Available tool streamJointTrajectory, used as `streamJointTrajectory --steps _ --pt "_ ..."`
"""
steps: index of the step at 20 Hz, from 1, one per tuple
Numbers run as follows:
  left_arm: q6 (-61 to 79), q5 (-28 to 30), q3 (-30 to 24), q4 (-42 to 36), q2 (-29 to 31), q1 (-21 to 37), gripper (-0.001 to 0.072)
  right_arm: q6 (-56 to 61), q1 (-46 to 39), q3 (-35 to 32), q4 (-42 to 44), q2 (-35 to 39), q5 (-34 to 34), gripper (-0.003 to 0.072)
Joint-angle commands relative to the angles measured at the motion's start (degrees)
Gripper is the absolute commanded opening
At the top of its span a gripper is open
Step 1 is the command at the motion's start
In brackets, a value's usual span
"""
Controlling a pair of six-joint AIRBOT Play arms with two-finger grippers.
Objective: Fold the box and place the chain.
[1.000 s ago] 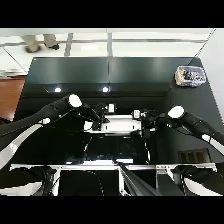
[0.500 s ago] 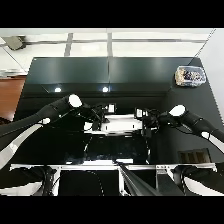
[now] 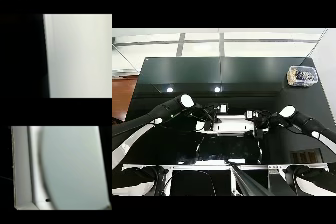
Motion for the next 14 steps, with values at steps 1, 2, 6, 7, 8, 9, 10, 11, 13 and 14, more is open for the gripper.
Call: streamJointTrajectory --steps 1,2,6,7,8,9,10,11,13,14 --pt "0.0 0.0 0.1 0.0 0.0 0.0 0.003 1.9 0.1 0.0 -1.7 -0.1 -0.3 0.0631" --pt "0.0 0.1 0.1 0.0 0.0 0.0 0.003 2.0 0.1 0.0 -1.7 -0.1 -0.4 0.0631" --pt "0.0 0.2 0.1 0.0 -0.1 0.0 0.003 4.3 2.3 0.0 -4.3 -0.3 -2.8 0.0631" --pt "0.0 0.2 0.1 0.0 0.0 0.0 0.003 4.4 2.6 0.0 -4.8 -0.4 -2.8 0.0631" --pt "0.0 0.1 0.1 0.0 0.0 -0.1 0.003 4.5 2.6 0.0 -4.7 -0.4 -2.8 0.0631" --pt "0.0 0.1 0.1 0.0 0.0 -0.1 0.003 4.5 2.6 0.0 -4.7 -0.4 -2.8 0.0631" --pt "0.0 0.2 0.1 0.0 0.0 -0.1 0.003 4.5 2.6 0.0 -4.7 -0.4 -2.8 0.0631" --pt "0.0 0.2 0.1 0.0 0.0 -0.1 0.003 4.5 2.6 0.0 -4.7 -0.4 -2.8 0.0631" --pt "0.0 0.1 0.1 0.0 0.0 -0.1 0.003 4.5 2.6 0.0 -4.7 -0.4 -2.8 0.0631" --pt "0.0 0.2 0.1 0.0 0.0 -0.1 0.003 4.5 2.6 0.0 -4.7 -0.4 -2.8 0.0631"
